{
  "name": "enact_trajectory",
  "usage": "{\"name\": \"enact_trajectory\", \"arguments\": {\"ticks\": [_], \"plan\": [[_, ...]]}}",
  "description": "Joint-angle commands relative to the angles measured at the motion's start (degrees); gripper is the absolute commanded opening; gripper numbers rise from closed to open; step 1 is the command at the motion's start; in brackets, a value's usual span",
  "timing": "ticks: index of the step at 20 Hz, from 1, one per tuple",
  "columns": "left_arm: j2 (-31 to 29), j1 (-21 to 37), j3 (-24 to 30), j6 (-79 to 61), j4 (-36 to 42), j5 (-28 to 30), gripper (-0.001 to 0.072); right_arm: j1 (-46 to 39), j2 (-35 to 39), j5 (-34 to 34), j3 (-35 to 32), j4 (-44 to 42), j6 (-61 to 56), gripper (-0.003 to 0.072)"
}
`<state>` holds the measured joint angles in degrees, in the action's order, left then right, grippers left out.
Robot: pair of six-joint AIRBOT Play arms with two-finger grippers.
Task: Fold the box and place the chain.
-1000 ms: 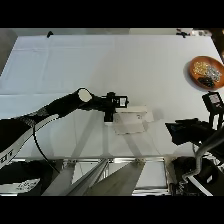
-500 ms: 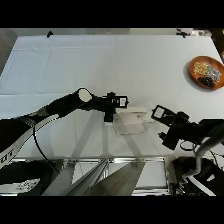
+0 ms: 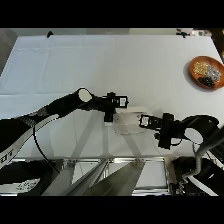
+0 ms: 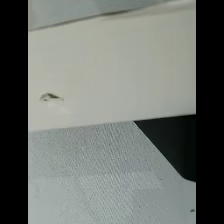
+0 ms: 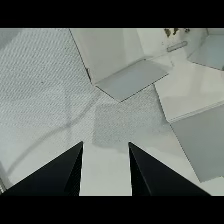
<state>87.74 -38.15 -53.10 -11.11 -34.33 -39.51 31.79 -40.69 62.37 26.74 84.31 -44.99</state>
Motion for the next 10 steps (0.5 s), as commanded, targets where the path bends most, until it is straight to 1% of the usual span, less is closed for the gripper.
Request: {"name": "enact_trajectory", "arguments": {"ticks": [1,2,5,8,10], "plan": [[0.0,0.0,0.0,0.0,0.0,0.0,0.0013,0.0,2.8,-0.5,-0.9,-2.4,1.7,0.0287],[0.0,0.0,0.0,0.0,0.0,0.0,0.0013,0.0,5.5,-0.8,-0.9,-2.5,1.7,0.0263],[0.0,0.0,0.0,0.0,0.0,0.0,0.0013,1.9,15.3,0.0,-1.7,-3.7,-1.6,0.0258],[0.0,-0.1,0.0,0.0,0.0,0.0,0.0013,7.9,23.9,5.9,-3.1,-3.6,-8.4,0.0260],[0.0,-0.1,0.0,0.0,0.0,0.1,0.0013,13.6,27.1,10.4,-2.9,-3.2,-14.4,0.0262]]}}
